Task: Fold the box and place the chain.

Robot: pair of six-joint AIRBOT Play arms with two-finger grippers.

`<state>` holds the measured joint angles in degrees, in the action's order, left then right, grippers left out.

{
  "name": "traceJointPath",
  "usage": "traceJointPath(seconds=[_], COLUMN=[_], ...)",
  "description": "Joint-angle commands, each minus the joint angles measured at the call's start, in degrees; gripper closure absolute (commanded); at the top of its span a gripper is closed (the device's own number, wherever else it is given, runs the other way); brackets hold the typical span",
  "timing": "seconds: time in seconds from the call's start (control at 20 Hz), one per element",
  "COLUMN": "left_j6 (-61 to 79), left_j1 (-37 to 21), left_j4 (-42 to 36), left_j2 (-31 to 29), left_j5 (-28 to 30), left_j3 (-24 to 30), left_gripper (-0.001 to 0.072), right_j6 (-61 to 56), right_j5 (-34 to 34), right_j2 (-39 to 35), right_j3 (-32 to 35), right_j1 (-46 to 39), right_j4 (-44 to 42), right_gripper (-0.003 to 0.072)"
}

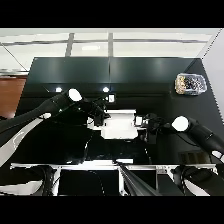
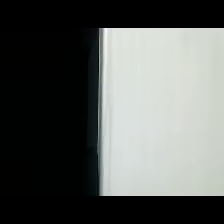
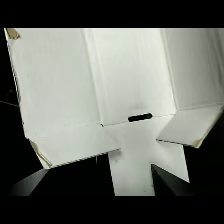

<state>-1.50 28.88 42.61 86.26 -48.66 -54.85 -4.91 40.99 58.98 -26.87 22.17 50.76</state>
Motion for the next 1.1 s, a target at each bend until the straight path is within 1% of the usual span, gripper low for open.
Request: traceJointPath(seconds=[0.0,0.05,0.2,0.25,0.3,0.4,0.5,0.55,0.65,0.75,0.95,1.05], left_j6=[-0.2,-0.2,-0.2,-0.2,-0.2,-0.4,-0.4,-0.4,-0.4,-0.4,-0.4,-0.3], left_j1=[0.0,0.0,0.0,0.0,0.0,0.0,0.0,0.0,0.0,0.0,0.0,0.0], left_j4=[0.0,0.0,0.0,0.0,0.0,-0.1,0.0,0.0,0.0,0.0,0.0,0.0], left_j2=[0.0,0.0,0.1,0.1,0.1,0.1,0.1,0.1,0.1,0.1,0.1,0.1], left_j5=[0.0,0.0,0.0,0.0,0.0,-0.7,-1.2,-1.3,-1.3,-1.3,-1.4,-1.2], left_j3=[0.0,0.0,0.0,0.0,0.0,0.0,0.0,0.0,0.0,0.0,0.0,0.0], left_gripper=[0.0682,0.0682,0.0682,0.0682,0.0682,0.0682,0.0682,0.0682,0.0682,0.0682,0.0682,0.0682], right_j6=[0.2,0.2,0.2,0.3,0.5,0.7,0.7,0.7,0.9,1.0,0.9,1.8], right_j5=[-1.2,-2.0,-7.3,-8.4,-8.3,-7.9,-6.2,-6.3,-8.9,-8.3,-8.9,-8.2], right_j2=[1.4,1.4,1.4,1.3,1.1,-0.1,-0.8,-0.8,-0.8,-0.7,-0.6,-0.6], right_j3=[0.8,0.8,0.8,0.6,0.1,-1.6,-3.8,-4.4,-4.6,-4.6,-4.6,-4.6], right_j1=[2.9,3.5,4.0,4.0,4.0,4.0,3.8,3.5,3.4,2.8,0.7,-0.7], right_j4=[-0.7,-2.6,-13.0,-13.8,-13.1,-8.7,-5.2,-5.2,-4.1,-6.9,-7.3,-9.3], right_gripper=[-0.0015,-0.0015,-0.0015,-0.0015,-0.0015,-0.0015,-0.0015,-0.0015,-0.0015,-0.0014,-0.0015,-0.0015])
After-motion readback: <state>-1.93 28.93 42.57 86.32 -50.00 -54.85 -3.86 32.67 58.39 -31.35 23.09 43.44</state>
